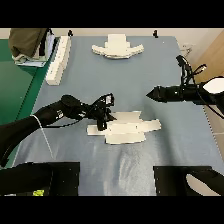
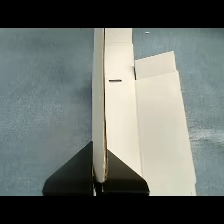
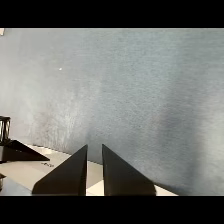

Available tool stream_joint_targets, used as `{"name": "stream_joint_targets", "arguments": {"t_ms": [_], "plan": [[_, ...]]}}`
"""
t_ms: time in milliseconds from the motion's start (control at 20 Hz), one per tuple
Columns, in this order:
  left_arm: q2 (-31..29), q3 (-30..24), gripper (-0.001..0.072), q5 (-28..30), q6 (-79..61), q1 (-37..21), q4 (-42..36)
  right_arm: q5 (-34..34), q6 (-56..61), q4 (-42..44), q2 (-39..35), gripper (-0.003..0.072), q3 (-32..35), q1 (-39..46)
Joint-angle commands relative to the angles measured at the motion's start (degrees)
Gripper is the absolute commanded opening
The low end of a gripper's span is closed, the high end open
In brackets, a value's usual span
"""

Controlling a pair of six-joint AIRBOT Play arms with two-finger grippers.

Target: Fold the box.

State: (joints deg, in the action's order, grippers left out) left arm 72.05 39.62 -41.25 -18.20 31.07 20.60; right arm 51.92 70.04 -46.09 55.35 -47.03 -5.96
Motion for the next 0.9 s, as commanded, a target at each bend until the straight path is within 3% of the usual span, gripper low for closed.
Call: {"name": "stream_joint_targets", "arguments": {"t_ms": [0,550,850], "plan": [[0.0,0.0,0.0013,-3.5,-0.2,0.0,0.7,-0.2,0.0,0.0,0.0,0.0140,0.0,-0.2],[-4.5,0.0,0.0014,-6.6,1.7,-0.8,1.3,-0.2,0.0,0.0,0.0,0.0140,0.0,-0.2],[-5.0,-1.5,0.0013,-5.0,3.7,-0.7,-0.5,-0.4,0.0,0.0,0.0,0.0140,0.0,-0.2]]}}
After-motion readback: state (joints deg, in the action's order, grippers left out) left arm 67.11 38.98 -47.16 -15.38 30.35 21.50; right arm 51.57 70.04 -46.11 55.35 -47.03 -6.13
